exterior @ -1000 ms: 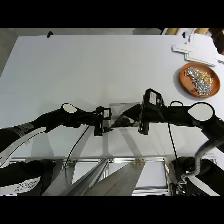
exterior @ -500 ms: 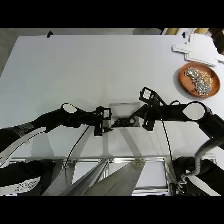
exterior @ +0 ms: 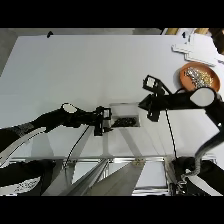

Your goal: Fold the box and place the chain.

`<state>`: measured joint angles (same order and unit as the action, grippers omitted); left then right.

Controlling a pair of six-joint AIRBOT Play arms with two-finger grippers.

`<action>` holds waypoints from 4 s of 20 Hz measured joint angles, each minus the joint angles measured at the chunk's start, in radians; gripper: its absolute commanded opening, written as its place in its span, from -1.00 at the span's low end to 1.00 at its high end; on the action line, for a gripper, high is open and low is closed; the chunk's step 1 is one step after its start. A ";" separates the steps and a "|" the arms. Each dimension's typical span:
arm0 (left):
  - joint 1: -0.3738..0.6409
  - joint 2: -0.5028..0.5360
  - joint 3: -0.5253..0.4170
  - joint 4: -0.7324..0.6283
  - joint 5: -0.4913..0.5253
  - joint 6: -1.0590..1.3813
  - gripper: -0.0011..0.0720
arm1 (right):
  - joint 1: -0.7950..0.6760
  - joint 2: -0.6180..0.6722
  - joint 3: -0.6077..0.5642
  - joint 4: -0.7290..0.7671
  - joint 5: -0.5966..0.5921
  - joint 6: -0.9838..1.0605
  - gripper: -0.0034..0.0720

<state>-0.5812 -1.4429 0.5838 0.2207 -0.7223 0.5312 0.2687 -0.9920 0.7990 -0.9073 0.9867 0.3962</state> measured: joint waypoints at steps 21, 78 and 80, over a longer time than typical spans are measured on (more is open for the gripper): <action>0.000 0.000 0.000 0.000 0.000 0.000 -0.93 | 0.131 -0.179 0.035 0.039 0.056 -0.133 -0.10; 0.000 0.000 0.000 0.006 -0.009 0.005 -0.93 | 0.317 -0.067 -0.119 -0.048 -0.093 -0.134 -0.32; 0.000 0.000 0.000 0.004 -0.008 0.003 -0.93 | 0.312 -0.060 -0.119 -0.041 -0.095 -0.134 -0.87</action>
<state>-0.5816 -1.4429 0.5838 0.2249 -0.7300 0.5346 0.5804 -1.0515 0.6796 -0.9482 0.8921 0.2619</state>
